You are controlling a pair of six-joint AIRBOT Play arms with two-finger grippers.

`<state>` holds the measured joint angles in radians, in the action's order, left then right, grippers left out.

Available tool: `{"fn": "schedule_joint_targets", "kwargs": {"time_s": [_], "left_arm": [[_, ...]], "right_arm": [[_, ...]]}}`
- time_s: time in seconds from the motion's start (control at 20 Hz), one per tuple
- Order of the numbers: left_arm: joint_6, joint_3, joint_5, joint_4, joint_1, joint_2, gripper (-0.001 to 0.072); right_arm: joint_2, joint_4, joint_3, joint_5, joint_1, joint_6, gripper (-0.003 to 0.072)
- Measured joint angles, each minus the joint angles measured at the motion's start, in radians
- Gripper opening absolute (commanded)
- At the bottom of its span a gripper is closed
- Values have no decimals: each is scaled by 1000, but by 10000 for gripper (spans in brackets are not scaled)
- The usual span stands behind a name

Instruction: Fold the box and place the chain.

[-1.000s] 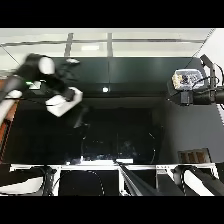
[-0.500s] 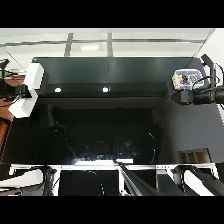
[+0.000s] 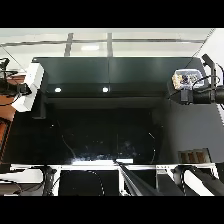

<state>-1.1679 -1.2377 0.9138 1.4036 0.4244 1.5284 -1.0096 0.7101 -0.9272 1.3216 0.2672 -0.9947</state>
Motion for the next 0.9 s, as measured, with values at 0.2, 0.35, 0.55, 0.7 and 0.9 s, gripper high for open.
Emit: {"fn": "schedule_joint_targets", "kwargs": {"time_s": [0.2, 0.35, 0.55, 0.7, 0.9], "left_arm": [[14, -6, -60, 1, -6, 30, 710], [14, -81, -46, 35, -25, 24, 709], [-25, -257, 60, 58, -71, -18, 213], [-126, -336, 159, 26, -122, -75, 28], [-127, -194, 157, -138, -245, -227, 28]], "right_arm": [[0, -2, 0, -4, 0, -14, 14], [0, -2, 0, -11, -12, -20, 15], [0, -2, 11, -98, -75, -21, 14], [0, 13, 42, -224, -159, -2, 14], [0, 108, 121, -459, -264, 30, 13]]}}
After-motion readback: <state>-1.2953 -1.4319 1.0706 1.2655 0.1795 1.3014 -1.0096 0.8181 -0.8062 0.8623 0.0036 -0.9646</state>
